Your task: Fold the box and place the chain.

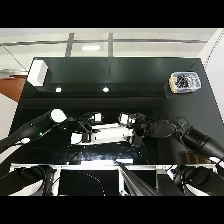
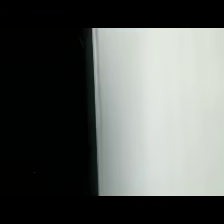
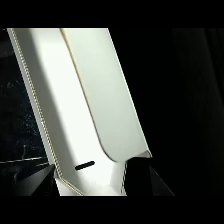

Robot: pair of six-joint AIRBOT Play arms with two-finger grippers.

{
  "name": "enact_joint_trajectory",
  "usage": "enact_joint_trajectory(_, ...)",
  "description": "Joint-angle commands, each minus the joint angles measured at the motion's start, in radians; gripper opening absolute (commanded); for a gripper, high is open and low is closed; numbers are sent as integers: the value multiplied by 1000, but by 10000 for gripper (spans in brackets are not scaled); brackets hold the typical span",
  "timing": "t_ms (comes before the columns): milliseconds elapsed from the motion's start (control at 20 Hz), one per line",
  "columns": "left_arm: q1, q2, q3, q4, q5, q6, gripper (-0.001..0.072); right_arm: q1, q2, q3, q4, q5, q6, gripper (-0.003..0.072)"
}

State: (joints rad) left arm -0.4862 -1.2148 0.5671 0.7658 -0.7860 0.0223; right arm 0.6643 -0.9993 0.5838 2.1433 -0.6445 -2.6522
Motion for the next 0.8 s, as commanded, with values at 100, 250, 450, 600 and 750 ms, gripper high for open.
enact_joint_trajectory(100, 0, 0, 1, 0, 13, 0, 24, -4, -22, 1, 139, -21, -198, 709)
enact_joint_trajectory(250, -2, 0, 2, 0, 53, 0, 24, -31, -62, 1, 214, -13, -312, 709)
enact_joint_trajectory(450, -2, 0, 3, 0, 53, 0, 24, -32, -114, 1, 240, -26, -336, 708)
enact_joint_trajectory(600, -2, 0, 3, 0, 72, 0, 24, -32, -152, 1, 243, -58, -336, 708)
enact_joint_trajectory(750, -2, 0, 4, 0, 78, 0, 24, -32, -165, 0, 243, -53, -336, 708)
